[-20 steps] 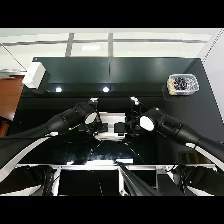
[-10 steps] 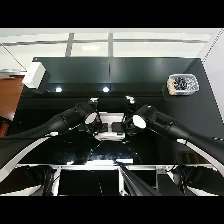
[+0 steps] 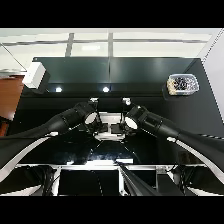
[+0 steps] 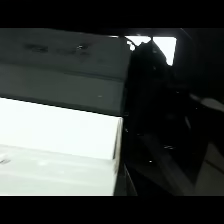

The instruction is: Fold the box and place the chain.

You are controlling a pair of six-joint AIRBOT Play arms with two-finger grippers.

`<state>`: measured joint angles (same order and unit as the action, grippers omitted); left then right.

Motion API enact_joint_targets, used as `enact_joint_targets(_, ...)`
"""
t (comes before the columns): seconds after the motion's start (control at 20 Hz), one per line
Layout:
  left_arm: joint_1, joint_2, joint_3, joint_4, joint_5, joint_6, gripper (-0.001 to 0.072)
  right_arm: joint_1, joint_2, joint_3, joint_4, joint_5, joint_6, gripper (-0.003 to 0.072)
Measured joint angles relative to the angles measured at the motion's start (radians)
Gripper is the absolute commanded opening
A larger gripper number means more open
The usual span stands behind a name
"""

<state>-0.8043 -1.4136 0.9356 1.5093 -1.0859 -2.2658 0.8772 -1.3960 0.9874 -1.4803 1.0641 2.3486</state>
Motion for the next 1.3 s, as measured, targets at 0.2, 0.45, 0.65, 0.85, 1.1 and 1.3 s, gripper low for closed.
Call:
enact_joint_targets(0.2,0.0,0.0,0.0,0.0,0.0,0.0,0.0028,0.001,-0.02,0.002,-0.01,0.01,0.008,0.0254)
enact_joint_targets(0.45,0.0,0.0,0.0,0.0,0.0,0.0,0.0028,0.001,-0.036,0.008,-0.017,0.009,0.012,0.0254)
enact_joint_targets(0.65,0.0,0.0,0.0,0.0,0.001,0.0,0.0028,0.001,-0.043,0.008,-0.018,0.008,0.024,0.0254)
enact_joint_targets(0.85,0.0,0.0,0.0,0.0,0.002,0.0,0.0028,0.001,-0.045,0.008,-0.018,0.009,0.031,0.0254)
enact_joint_targets(1.1,0.0,0.0,0.0,-0.002,0.002,0.0,0.0028,0.001,-0.045,0.008,-0.02,0.009,0.034,0.0222)
enact_joint_targets(1.3,0.0,0.0,0.0,-0.003,0.003,0.0,0.0028,0.002,-0.046,0.008,-0.021,0.009,0.046,0.0186)
